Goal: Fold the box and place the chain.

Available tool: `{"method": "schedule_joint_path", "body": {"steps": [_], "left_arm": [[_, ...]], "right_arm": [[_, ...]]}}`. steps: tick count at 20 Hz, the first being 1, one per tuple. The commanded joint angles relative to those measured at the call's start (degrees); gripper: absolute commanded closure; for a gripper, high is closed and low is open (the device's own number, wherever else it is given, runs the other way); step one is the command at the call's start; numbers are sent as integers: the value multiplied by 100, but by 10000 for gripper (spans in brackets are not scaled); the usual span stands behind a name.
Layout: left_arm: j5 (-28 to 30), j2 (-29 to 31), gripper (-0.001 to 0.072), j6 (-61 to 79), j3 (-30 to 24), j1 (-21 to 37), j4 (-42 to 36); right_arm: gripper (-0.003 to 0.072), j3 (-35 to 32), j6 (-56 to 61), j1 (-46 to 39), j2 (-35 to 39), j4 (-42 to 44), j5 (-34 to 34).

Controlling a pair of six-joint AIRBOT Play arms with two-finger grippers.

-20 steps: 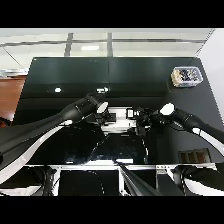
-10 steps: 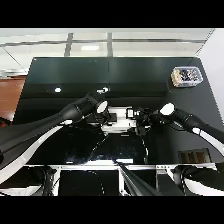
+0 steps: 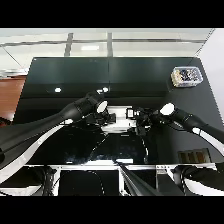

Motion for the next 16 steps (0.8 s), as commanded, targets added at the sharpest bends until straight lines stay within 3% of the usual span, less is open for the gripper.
{"method": "schedule_joint_path", "body": {"steps": [1,6,7,8,9,16], "left_arm": [[94,-4,681,-55,-4,50,-44],[116,-2,680,-31,-2,50,-109],[116,-2,681,111,0,52,-155],[72,-2,681,127,0,52,-153],[63,-2,681,127,0,50,-151],[-35,-2,681,424,2,46,26]], "right_arm": [[558,0,11,7,-4,2,4],[556,0,13,4,-4,15,2],[424,0,116,4,-2,70,-39],[115,2,278,0,9,140,-98],[13,2,319,2,42,111,-118],[13,2,546,2,688,-664,350]]}}
